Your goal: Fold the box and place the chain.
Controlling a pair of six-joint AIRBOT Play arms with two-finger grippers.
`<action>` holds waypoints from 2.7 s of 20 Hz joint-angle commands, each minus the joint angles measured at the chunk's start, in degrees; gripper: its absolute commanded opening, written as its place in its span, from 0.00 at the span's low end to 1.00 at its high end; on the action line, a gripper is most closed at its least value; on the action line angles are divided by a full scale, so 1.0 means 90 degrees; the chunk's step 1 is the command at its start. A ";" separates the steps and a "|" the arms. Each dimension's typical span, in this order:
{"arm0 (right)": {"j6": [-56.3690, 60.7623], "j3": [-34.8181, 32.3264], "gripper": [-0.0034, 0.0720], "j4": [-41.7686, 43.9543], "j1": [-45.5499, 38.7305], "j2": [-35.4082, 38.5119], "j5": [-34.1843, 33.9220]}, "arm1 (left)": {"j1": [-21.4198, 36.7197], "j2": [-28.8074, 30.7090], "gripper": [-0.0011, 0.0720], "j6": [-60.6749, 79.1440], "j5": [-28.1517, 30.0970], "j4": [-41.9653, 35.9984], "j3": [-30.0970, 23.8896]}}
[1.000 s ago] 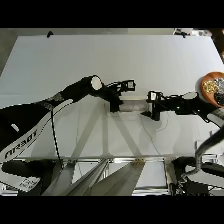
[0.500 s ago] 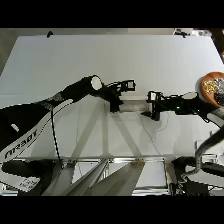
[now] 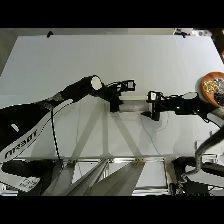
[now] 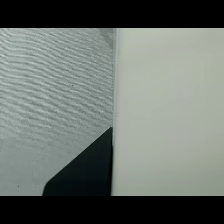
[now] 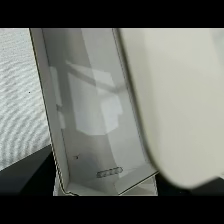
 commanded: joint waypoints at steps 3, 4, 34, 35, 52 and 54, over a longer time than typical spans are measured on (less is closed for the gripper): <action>-0.0036 0.0000 0.78 0.0056 0.0007 -0.0002 0.0066 | -0.0005 0.0002 0.03 -0.0002 0.0002 0.0000 -0.0002; -0.0039 0.0000 0.78 0.0056 0.0007 -0.0002 0.0061 | -0.0002 0.0002 0.03 0.0000 0.0002 0.0000 -0.0002; -0.0034 -0.0002 0.73 -0.0568 0.0078 -0.0002 -0.0102 | -0.0005 0.0002 0.03 0.0000 0.0002 0.0000 -0.0002; -0.0036 -0.0002 0.73 -0.0612 0.0078 -0.0002 -0.0104 | -0.0005 0.0002 0.03 0.0000 0.0002 0.0000 -0.0002; -0.0036 -0.0002 0.68 -0.0350 0.0078 -0.0002 -0.0061 | -0.0005 0.0002 0.03 0.0000 0.0002 0.0000 -0.0002; -0.0036 -0.0002 0.68 -0.0355 0.0078 -0.0002 -0.0063 | -0.0005 0.0002 0.03 -0.0002 0.0002 0.0002 -0.0002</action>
